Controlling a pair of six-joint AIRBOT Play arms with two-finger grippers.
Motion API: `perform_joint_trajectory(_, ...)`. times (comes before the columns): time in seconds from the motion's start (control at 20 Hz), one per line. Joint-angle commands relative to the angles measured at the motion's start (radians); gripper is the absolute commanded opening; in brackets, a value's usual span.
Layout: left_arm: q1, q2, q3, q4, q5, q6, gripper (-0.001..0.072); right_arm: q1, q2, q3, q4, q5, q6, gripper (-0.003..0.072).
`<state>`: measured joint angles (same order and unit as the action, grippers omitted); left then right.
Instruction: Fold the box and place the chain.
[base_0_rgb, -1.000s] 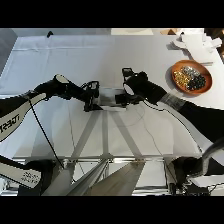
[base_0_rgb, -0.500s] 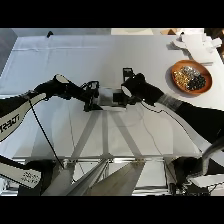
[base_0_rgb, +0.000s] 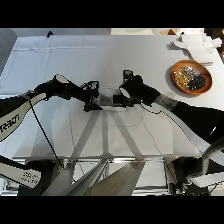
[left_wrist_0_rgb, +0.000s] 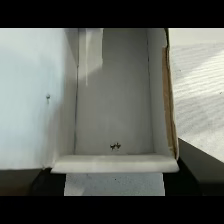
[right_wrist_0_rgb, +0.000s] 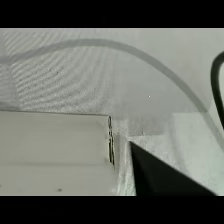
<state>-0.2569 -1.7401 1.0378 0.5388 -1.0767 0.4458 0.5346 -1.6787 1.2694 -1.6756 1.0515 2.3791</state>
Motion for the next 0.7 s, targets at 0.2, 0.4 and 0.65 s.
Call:
perform_joint_trajectory(0.2, 0.0, 0.0, -0.001, 0.0, 0.0, 0.0, 0.0211, 0.008, 0.133, 0.0, 0.008, 0.06, -0.032, 0.0394)
perform_joint_trajectory(0.4, 0.0, 0.0, -0.001, 0.0, 0.0, 0.0, 0.0211, 0.003, 0.307, 0.0, 0.003, 0.123, -0.09, 0.0394)
perform_joint_trajectory(0.65, 0.0, 0.0, -0.001, 0.0, 0.0, 0.0, 0.0211, -0.115, 0.465, 0.0, -0.027, 0.176, -0.203, 0.0393)
